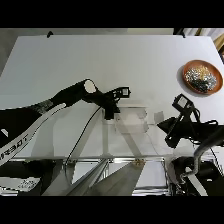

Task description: Fold the box and place the chain.

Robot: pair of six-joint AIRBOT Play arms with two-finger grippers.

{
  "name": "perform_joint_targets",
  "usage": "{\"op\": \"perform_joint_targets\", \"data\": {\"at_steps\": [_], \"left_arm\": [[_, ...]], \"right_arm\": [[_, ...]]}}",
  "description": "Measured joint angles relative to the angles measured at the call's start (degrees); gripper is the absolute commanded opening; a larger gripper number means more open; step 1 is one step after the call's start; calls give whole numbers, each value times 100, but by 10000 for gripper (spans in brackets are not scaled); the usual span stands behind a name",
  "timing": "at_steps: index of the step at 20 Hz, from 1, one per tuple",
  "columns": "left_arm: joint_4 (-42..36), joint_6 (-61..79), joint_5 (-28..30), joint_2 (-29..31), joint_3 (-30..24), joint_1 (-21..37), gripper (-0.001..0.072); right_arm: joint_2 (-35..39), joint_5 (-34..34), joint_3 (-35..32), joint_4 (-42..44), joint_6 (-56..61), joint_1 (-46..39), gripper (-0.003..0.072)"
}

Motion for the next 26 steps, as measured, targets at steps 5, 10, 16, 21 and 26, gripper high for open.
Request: {"op": "perform_joint_targets", "data": {"at_steps": [5,10,16,21,26], "left_arm": [[0,0,0,0,0,0,11],[-2,-2,0,0,0,0,11],[0,-2,0,-2,0,0,11],[-2,-2,0,-2,0,0,11],[-2,-4,2,-2,0,0,11]], "right_arm": [[-13,-518,-901,151,-1987,85,705],[-192,-1609,-1486,-155,-3235,387,706],[-1279,-3252,-1650,-61,-3440,1209,705],[-1790,-4210,-1534,-98,-3467,1644,705],[-1895,-4439,-1176,-278,-3473,1725,703]]}}
